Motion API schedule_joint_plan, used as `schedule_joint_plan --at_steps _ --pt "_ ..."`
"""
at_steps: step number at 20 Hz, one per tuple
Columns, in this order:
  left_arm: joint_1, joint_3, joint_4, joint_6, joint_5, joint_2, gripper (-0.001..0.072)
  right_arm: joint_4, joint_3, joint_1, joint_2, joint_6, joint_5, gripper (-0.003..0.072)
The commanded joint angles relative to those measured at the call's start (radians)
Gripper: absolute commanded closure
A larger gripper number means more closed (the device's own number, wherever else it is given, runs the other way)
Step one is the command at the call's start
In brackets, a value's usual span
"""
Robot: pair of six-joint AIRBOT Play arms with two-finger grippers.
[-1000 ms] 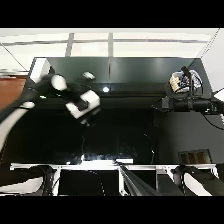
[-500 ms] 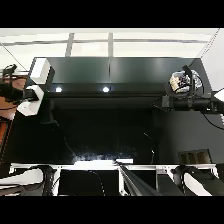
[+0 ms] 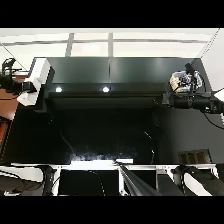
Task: Fold the box and place the chain.
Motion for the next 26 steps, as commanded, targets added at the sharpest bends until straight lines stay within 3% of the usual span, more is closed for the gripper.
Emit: schedule_joint_plan --at_steps 1,2,3,5,8,9,10,11,13,15,16,19,22,24,26 --pt "-0.027 0.066 -0.003 0.01 0.039 -0.072 0.0355 0.0 0.001 0.001 0.001 0.001 -0.012 0.0667" --pt "-0.032 0.08 -0.001 0.008 0.051 -0.076 0.0141 0.0 0.001 0.001 0.001 0.001 -0.01 0.0667" --pt "-0.037 0.098 -0.002 -0.002 0.057 -0.074 0.0013 0.0 0.001 0.001 0.001 0.001 -0.006 0.0667" --pt "-0.041 0.178 -0.001 -0.067 -0.024 -0.073 -0.0002 0.0 0.001 0.001 0.001 0.004 0.003 0.0667" --pt "-0.04 0.329 0.039 -0.152 -0.263 -0.073 0.0001 0.0 0.006 0.011 0.001 0.004 0.081 0.0668" --pt "-0.04 0.384 0.055 -0.183 -0.356 -0.073 0.0046 -0.005 0.016 0.014 0.001 0.004 0.122 0.0668" --pt "-0.04 0.439 0.061 -0.223 -0.462 -0.072 0.0471 -0.008 0.032 0.021 0.001 0.005 0.167 0.0668" --pt "-0.041 0.476 0.045 -0.199 -0.541 -0.063 0.0683 -0.007 0.047 0.028 0.004 0.017 0.202 0.0669" --pt "-0.058 0.446 0.036 -0.246 -0.541 0.014 0.0686 -0.028 0.054 0.066 0.035 0.052 0.186 0.0671" --pt "-0.106 0.304 0.035 -0.245 -0.417 0.161 0.0686 -0.197 0.053 0.152 0.097 0.127 0.034 0.0673" --pt "-0.138 0.17 0.035 -0.245 -0.296 0.275 0.0685 -0.311 0.042 0.21 0.129 0.178 -0.091 0.0673" --pt "-0.226 -0.34 -0.063 -0.204 0.09 0.671 0.0684 -0.512 -0.021 0.286 0.166 0.222 -0.408 0.0672" --pt "-0.288 -0.766 -0.085 -0.182 0.297 0.971 0.0682 -0.632 -0.108 0.25 0.165 0.222 -0.573 0.0669" --pt "-0.292 -0.895 -0.086 -0.176 0.302 1.083 0.0681 -0.634 -0.129 0.212 0.165 0.222 -0.552 0.0666" --pt "-0.292 -0.915 -0.082 -0.169 0.293 1.137 0.068 -0.636 -0.129 0.201 0.165 0.221 -0.493 0.0666"
